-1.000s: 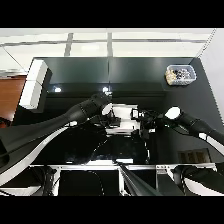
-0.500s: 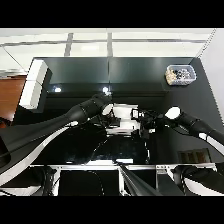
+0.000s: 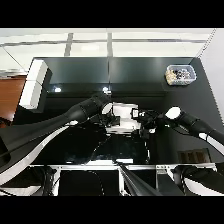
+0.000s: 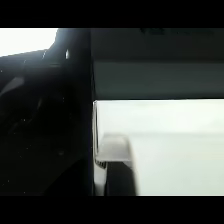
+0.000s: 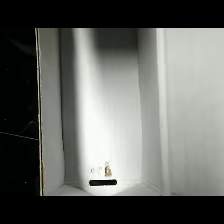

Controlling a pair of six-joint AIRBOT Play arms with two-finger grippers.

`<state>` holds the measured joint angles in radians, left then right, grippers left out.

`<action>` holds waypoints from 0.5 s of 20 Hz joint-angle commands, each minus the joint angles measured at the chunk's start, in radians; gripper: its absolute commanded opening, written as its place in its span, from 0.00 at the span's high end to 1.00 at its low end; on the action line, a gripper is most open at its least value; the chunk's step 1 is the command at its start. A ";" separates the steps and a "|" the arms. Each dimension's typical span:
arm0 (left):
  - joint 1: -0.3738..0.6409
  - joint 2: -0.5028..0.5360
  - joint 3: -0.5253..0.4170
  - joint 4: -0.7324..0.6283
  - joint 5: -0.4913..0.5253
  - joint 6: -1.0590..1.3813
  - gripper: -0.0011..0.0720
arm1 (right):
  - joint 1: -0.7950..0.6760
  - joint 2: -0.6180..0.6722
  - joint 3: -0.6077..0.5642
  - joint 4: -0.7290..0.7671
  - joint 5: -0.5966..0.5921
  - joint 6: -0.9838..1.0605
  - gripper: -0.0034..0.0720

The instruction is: Fold the box and place the chain.

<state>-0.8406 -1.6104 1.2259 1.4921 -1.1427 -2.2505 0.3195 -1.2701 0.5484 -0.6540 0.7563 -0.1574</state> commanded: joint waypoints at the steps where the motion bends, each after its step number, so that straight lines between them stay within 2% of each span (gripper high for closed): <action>1: 0.000 0.000 0.001 -0.001 0.009 0.008 0.95 | 0.000 0.000 0.000 -0.001 0.000 -0.002 0.77; 10: 0.000 0.000 0.001 -0.015 0.010 0.011 0.95 | 0.000 0.000 0.000 0.000 0.002 -0.002 0.77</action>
<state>-0.8406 -1.6104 1.2259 1.4868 -1.1358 -2.2406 0.3195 -1.2701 0.5484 -0.6552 0.7555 -0.1593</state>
